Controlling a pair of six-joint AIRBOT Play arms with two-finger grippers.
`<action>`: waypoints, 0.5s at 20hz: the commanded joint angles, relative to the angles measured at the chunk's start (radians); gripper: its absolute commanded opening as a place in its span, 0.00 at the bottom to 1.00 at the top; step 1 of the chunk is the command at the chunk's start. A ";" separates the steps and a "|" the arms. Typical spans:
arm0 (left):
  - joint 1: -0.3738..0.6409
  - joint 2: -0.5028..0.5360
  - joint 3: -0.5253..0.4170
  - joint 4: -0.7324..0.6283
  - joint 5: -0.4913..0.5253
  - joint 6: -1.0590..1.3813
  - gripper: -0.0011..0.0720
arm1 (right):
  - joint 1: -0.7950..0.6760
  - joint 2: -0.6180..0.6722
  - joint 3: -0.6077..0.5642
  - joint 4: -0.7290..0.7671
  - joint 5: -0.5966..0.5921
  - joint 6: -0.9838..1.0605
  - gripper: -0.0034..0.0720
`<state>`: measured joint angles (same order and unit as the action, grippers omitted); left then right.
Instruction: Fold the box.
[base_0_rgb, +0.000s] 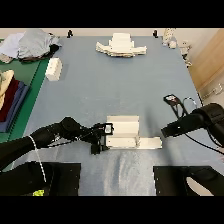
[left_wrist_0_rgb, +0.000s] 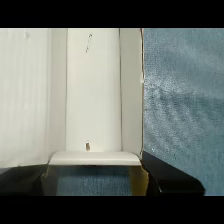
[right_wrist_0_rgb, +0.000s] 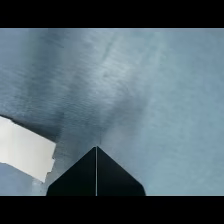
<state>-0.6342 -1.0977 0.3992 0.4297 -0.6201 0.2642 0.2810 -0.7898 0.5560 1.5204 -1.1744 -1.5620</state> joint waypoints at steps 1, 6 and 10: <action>0.000 0.000 0.001 0.000 0.000 0.000 0.71 | -0.253 -0.034 0.003 0.220 -0.063 -0.019 0.05; 0.000 0.000 0.001 0.000 0.000 0.000 0.71 | -0.562 -0.140 -0.063 0.572 -0.104 -0.272 0.05; 0.000 0.000 0.001 0.000 0.000 0.000 0.71 | -0.576 -0.164 -0.145 0.609 -0.093 -0.302 0.05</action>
<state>-0.6342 -1.0973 0.3992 0.4297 -0.6201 0.2638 -0.2478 -0.9318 0.4599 2.0357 -1.2636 -1.8080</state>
